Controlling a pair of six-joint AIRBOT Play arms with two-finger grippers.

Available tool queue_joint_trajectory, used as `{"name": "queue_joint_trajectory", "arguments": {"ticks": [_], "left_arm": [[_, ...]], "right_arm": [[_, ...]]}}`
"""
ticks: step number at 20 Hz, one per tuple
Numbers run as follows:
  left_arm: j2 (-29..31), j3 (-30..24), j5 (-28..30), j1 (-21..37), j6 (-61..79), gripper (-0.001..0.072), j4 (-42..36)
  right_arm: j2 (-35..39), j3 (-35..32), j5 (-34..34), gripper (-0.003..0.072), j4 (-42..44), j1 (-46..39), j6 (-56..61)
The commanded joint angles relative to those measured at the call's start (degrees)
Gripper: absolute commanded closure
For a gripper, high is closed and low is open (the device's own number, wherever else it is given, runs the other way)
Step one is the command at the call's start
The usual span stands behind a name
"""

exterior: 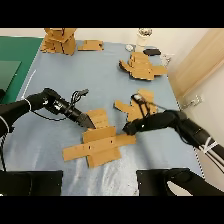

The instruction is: Fold the box.

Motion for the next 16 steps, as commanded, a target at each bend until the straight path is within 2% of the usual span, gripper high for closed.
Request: {"name": "queue_joint_trajectory", "arguments": {"ticks": [1,4,8,11,16], "left_arm": [[4.7,0.2,5.8,-4.1,3.7,0.0702,0.2],[10.0,-2.5,15.6,-10.2,8.5,0.0702,-0.4],[13.9,-6.5,24.5,-17.2,16.0,0.0701,-0.4],[13.8,-8.1,25.5,-19.6,18.9,0.07,-0.3],[13.8,-8.8,25.7,-19.9,22.7,0.0699,0.1]], "right_arm": [[0.3,8.2,-7.0,0.0393,-6.7,-3.8,8.2],[0.1,8.6,-7.8,0.0667,-6.3,-3.6,13.2],[0.1,6.1,-4.9,0.068,-5.7,-3.6,15.6],[0.1,4.9,-3.5,0.068,-4.7,-3.6,15.6],[0.1,4.9,-2.2,0.068,-3.5,-3.6,15.6]]}}
